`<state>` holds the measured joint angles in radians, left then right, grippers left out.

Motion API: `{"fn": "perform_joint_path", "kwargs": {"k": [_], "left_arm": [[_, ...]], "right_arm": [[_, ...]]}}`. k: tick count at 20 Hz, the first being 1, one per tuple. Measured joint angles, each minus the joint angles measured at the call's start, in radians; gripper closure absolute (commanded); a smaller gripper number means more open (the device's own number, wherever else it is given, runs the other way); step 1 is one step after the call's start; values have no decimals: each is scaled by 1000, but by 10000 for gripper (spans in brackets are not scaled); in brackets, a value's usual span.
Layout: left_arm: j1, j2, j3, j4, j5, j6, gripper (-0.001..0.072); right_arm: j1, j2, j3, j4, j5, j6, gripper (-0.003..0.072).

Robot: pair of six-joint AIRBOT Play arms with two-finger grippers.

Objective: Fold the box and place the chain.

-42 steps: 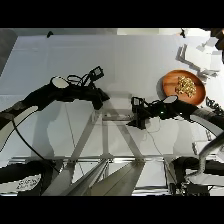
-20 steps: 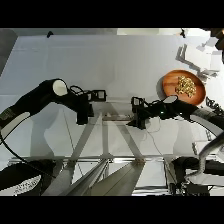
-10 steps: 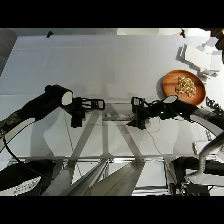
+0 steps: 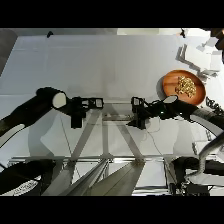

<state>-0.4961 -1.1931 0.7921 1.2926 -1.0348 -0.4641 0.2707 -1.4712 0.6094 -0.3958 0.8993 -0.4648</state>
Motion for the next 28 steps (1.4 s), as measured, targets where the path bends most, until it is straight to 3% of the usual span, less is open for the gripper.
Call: {"fn": "perform_joint_path", "kwargs": {"k": [2,3,4,5,6,16,22,27,28], "left_arm": [[47,35,-1,-134,10,85,666],[69,45,-1,-196,16,121,528],[89,48,-2,-251,23,151,302],[109,48,-2,-298,26,183,179],[126,42,-2,-335,33,212,144],[152,-153,-2,-510,51,505,133],[150,-206,-2,-532,24,566,138],[131,-216,-2,-543,-19,620,158],[128,-217,-2,-545,-26,632,227]], "right_arm": [[0,0,0,0,0,0,171],[0,0,0,0,0,0,171],[0,0,0,0,0,0,171],[0,0,0,0,0,0,171],[0,0,0,0,0,0,171],[0,0,0,0,0,0,171],[0,0,0,0,0,0,171],[0,0,0,0,0,0,171],[0,0,0,0,0,0,171]]}}
